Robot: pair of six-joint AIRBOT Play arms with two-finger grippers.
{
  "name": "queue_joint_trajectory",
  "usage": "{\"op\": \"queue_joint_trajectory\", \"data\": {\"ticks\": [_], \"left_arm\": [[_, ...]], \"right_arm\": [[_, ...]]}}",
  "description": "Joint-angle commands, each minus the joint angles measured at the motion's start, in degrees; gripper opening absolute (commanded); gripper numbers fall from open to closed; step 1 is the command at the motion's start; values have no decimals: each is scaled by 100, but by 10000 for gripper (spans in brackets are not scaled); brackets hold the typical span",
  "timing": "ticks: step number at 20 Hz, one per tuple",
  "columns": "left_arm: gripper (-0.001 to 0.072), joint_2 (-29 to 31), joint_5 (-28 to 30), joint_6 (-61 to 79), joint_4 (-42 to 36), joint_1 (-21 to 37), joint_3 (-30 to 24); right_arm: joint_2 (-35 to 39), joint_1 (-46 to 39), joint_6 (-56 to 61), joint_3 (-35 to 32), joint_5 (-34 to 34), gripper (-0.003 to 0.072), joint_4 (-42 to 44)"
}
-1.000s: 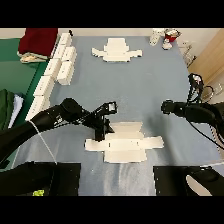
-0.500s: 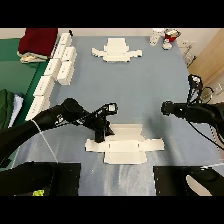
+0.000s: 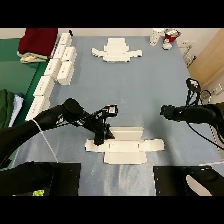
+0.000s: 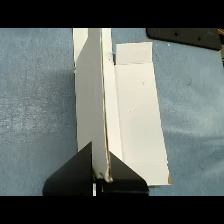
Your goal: Fold the box.
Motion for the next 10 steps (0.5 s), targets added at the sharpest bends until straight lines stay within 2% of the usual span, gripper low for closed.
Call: {"op": "queue_joint_trajectory", "data": {"ticks": [1,3,6,10], "left_arm": [[13,0,-2,7,15,0,0],[13,0,-2,7,13,0,0],[12,0,-2,7,13,0,0],[13,0,-2,7,13,0,0]], "right_arm": [[7,15,-616,4,-664,5,866],[22,216,-887,4,-1237,4,1384],[236,1126,-538,2,-1982,3,1419],[802,3351,339,-116,-1996,2,1276]]}}
